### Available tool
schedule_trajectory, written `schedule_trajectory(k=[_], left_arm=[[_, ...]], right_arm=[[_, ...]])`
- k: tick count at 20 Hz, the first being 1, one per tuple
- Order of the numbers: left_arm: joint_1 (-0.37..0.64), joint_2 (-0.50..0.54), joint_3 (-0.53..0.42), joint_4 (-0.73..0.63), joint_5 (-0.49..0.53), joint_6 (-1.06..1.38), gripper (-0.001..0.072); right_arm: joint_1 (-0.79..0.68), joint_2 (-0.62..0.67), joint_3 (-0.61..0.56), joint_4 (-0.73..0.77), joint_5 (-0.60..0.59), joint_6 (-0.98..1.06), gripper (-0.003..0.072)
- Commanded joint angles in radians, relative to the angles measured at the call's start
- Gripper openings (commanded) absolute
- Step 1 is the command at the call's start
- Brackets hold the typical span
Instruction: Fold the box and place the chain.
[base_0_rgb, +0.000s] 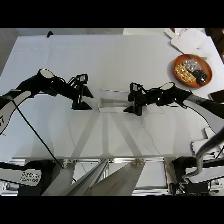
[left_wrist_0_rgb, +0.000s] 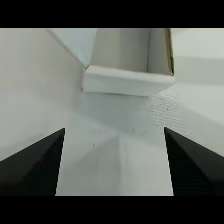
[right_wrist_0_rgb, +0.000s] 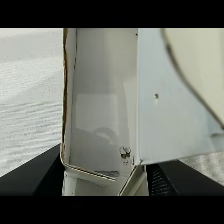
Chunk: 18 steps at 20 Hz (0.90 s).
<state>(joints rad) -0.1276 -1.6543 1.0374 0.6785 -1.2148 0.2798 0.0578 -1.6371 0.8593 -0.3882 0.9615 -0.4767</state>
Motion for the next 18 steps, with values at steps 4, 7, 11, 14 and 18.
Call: schedule_trajectory(k=[4, 7, 11, 14, 18], left_arm=[[0.003, -0.051, 0.000, -0.208, -0.038, 0.307, 0.0700], [0.001, -0.052, 0.000, -0.213, -0.063, 0.307, 0.0701], [-0.019, -0.052, 0.000, -0.206, -0.060, 0.307, 0.0701], [-0.041, -0.052, 0.000, -0.172, -0.042, 0.299, 0.0700], [-0.038, -0.052, 0.000, -0.166, 0.002, 0.299, 0.0700]], right_arm=[[0.000, 0.000, 0.001, 0.000, 0.000, 0.000, 0.0411], [0.000, 0.000, 0.001, 0.000, 0.000, 0.000, 0.0411], [0.000, 0.000, 0.001, 0.000, 0.000, 0.000, 0.0411], [0.000, 0.000, 0.001, 0.000, 0.000, 0.000, 0.0411], [0.000, 0.000, 0.001, 0.000, 0.000, 0.000, 0.0411]])
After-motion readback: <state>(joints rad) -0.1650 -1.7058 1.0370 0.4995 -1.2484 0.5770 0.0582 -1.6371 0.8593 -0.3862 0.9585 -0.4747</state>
